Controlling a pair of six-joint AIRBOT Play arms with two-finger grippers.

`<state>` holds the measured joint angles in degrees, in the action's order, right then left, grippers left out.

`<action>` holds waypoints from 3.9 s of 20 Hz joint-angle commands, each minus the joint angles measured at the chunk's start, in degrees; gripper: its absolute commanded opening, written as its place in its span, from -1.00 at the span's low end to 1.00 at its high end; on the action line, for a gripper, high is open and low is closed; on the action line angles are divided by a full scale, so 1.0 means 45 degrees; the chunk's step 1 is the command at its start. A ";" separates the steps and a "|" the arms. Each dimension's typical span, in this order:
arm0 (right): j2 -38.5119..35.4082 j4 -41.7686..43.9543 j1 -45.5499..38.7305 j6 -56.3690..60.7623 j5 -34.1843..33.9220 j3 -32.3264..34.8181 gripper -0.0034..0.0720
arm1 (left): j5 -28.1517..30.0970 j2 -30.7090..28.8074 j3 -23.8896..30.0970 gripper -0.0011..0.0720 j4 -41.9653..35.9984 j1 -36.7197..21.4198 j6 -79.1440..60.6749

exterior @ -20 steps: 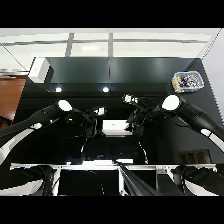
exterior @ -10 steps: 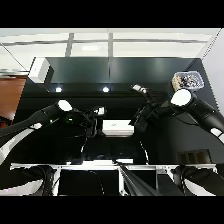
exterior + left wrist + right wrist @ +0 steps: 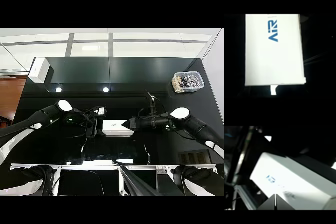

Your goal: Fold the box and place the chain.

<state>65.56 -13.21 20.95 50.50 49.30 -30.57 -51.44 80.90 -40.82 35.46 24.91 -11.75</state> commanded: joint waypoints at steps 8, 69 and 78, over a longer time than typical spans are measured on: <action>-0.0126 -0.1753 0.0510 0.0811 -0.0724 0.0277 -0.87 | -0.0005 0.0010 0.0010 0.00 -0.0136 -0.0005 -0.0005; -0.5406 -0.8451 -0.5605 0.3415 0.3317 -0.1418 -0.87 | 0.1851 0.0597 -0.2866 0.09 0.4969 0.4818 0.7509; -0.5406 -0.8272 -0.5605 0.3521 0.3206 -0.1418 -0.87 | 0.0175 -0.2574 -0.2861 -0.02 1.1128 -0.2652 1.6665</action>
<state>41.28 -51.18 -4.25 65.87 63.94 -36.97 -47.88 72.66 -53.67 74.28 25.76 45.19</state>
